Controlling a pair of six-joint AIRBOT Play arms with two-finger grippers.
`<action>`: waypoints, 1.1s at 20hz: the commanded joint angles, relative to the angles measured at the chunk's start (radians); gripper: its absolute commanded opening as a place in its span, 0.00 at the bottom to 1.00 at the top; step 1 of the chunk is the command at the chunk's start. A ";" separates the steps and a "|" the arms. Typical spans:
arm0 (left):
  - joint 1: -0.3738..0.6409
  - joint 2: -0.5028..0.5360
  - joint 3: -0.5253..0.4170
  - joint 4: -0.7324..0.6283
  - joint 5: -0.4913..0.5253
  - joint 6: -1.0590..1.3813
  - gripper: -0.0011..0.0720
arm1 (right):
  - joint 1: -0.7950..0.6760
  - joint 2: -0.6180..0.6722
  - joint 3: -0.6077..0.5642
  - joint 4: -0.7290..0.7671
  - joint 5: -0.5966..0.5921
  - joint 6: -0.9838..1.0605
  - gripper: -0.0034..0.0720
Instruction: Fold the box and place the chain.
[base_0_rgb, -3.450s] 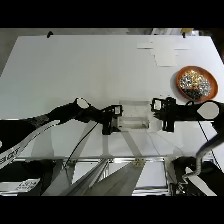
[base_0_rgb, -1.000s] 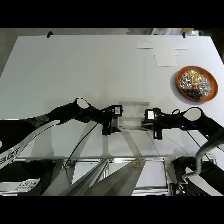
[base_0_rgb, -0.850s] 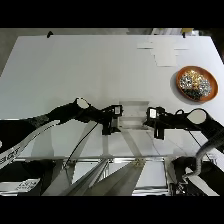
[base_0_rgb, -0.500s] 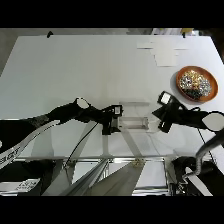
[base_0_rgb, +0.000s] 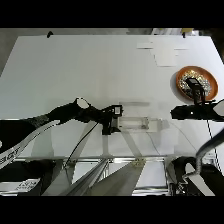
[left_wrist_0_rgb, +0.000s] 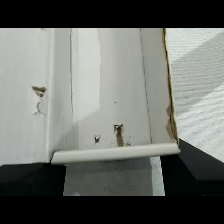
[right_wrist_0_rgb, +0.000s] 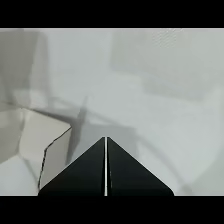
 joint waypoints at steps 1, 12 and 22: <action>0.001 0.000 0.000 0.000 0.000 0.000 0.30 | -0.038 -0.148 0.002 0.064 0.090 0.020 0.06; 0.001 0.000 0.000 0.000 0.000 0.000 0.30 | -0.038 -0.314 -0.069 0.280 0.071 -0.128 0.06; 0.001 0.000 0.000 0.000 0.000 0.000 0.30 | 0.027 -0.230 -0.069 0.341 0.122 -0.167 0.16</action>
